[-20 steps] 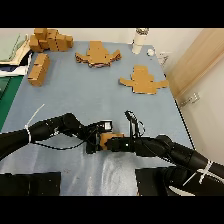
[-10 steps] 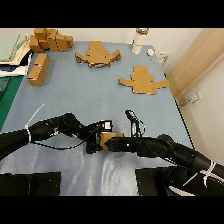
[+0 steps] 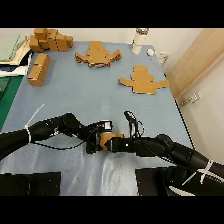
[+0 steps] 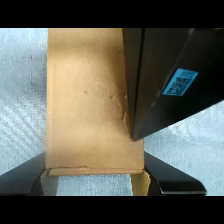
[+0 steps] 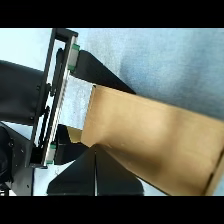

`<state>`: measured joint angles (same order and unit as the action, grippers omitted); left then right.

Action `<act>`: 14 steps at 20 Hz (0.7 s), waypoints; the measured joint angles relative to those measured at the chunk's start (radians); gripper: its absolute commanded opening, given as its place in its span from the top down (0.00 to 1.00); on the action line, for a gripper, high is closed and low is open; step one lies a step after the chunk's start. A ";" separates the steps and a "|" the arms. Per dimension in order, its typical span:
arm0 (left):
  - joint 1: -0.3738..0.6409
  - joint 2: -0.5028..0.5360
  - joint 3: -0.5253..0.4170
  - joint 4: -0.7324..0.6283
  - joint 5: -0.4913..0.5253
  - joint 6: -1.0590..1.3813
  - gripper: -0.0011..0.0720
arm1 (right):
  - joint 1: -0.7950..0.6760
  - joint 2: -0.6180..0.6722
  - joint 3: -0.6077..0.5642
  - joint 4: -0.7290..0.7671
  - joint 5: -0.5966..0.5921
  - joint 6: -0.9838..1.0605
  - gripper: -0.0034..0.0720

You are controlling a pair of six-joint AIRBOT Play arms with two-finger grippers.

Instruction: Fold the box.

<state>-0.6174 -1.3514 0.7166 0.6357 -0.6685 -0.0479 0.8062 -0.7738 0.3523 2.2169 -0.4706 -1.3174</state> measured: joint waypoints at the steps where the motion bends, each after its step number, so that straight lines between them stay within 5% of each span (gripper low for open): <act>1: 0.000 0.000 0.000 0.000 0.000 0.000 0.41 | 0.000 -0.001 0.000 0.000 -0.001 0.000 0.95; 14: 0.000 0.000 0.000 0.000 0.000 -0.001 0.41 | 0.000 -0.003 0.000 -0.011 -0.018 0.000 0.95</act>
